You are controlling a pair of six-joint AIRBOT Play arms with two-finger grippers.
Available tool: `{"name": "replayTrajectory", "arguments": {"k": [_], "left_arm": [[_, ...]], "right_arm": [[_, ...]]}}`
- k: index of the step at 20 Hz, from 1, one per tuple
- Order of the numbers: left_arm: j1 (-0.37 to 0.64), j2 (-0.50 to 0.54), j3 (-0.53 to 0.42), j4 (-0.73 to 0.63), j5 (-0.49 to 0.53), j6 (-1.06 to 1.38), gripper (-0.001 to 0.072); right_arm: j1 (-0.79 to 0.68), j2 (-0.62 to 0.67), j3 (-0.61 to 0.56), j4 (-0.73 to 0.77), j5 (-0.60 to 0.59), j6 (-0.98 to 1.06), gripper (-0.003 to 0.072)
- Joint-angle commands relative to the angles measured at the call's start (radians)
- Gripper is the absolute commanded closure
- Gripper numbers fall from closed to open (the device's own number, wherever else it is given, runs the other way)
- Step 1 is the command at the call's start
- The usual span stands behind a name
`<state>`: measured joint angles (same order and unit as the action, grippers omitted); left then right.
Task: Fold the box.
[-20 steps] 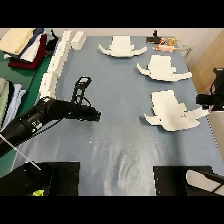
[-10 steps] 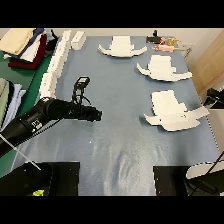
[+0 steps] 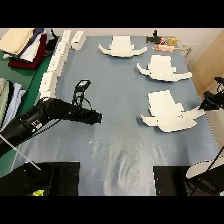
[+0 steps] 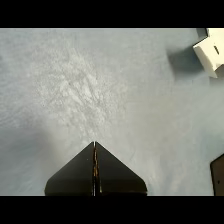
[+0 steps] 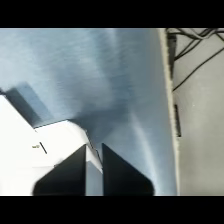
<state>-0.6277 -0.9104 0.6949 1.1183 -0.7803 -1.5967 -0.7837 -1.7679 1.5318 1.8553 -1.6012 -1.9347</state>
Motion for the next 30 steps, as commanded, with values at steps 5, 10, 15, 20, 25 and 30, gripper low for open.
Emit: {"name": "replayTrajectory", "arguments": {"k": [5, 10, 15, 20, 25, 30], "left_arm": [[0.0, 0.0, 0.0, -0.023, -0.005, 0.01, 0.0692], [-0.002, 0.0, 0.0, -0.042, -0.043, 0.01, 0.0693], [0.0, 0.032, 0.0, -0.05, -0.126, 0.016, 0.0694], [0.0, 0.092, -0.008, -0.05, -0.221, 0.05, 0.0694], [0.026, 0.076, -0.025, -0.08, -0.214, 0.101, 0.0694], [0.203, 0.005, -0.024, -0.18, -0.211, 0.161, 0.0692]], "right_arm": [[0.045, 0.014, -0.053, 0.337, -0.165, -0.055, 0.0686], [0.176, 0.185, -0.272, 0.372, -0.046, -0.026, 0.0687], [0.286, 0.501, -0.624, 0.37, 0.084, 0.043, 0.0687], [0.355, 0.852, -0.975, 0.365, 0.19, 0.113, 0.0688], [0.387, 1.094, -1.156, 0.347, 0.222, 0.159, 0.0685], [0.387, 1.131, -1.172, 0.314, 0.246, 0.201, 0.0318]]}}
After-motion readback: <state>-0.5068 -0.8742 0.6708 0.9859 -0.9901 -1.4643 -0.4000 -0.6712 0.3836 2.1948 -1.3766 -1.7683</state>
